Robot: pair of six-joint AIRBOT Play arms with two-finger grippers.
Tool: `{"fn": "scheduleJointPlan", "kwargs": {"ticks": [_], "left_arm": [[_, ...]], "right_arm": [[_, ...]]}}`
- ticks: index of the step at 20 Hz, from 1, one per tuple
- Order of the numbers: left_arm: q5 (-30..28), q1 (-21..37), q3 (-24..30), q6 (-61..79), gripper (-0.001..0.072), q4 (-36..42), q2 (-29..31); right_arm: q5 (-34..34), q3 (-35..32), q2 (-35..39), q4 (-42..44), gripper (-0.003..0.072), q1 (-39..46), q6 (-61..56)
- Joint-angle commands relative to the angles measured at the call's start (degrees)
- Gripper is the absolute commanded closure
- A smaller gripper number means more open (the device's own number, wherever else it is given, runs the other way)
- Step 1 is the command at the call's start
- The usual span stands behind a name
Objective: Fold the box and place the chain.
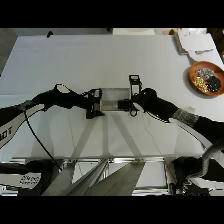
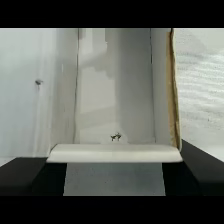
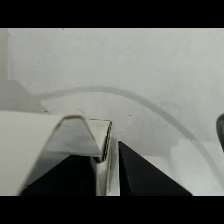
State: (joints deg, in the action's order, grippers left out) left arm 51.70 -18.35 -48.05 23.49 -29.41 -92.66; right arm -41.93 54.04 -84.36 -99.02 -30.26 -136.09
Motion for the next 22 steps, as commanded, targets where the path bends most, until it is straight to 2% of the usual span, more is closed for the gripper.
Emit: {"fn": "scheduleJointPlan", "kwargs": {"ticks": [1, 4, 5, 6, 7, 13, 19, 22], "left_arm": [[-0.1, 0.0, 0.0, 0.0, 0.0498, 0.0, 0.0], [-0.1, 0.0, 0.0, 0.0, 0.0498, 0.0, 0.0], [-0.1, 0.0, 0.0, 0.0, 0.0498, 0.0, 0.0], [-0.1, 0.0, 0.0, 0.0, 0.0498, 0.0, 0.0], [-0.1, 0.0, 0.0, 0.0, 0.0498, 0.0, 0.0], [-0.1, 0.0, 0.0, 0.0, 0.0498, 0.0, 0.0], [-0.1, 0.0, 0.0, 0.0, 0.0498, 0.0, 0.0], [-0.1, 0.0, 0.0, 0.0, 0.0498, 0.0, 0.0]], "right_arm": [[1.1, 0.1, -0.3, -0.4, 0.0674, 0.0, -1.5], [1.2, 0.1, -0.3, -0.4, 0.0676, 0.0, -1.5], [1.2, 0.1, -0.3, -0.4, 0.0637, 0.0, -1.5], [1.2, 0.1, -0.2, -0.4, 0.0475, 0.0, -1.5], [1.2, 0.1, 0.1, -0.3, 0.0366, 0.0, -1.5], [-0.4, 0.1, 7.3, -0.1, 0.0355, -0.4, -1.4], [-10.1, 0.1, 19.3, -1.5, 0.0358, 0.0, -1.4], [-13.1, 0.1, 26.0, -3.5, 0.0359, 3.0, -1.4]]}}
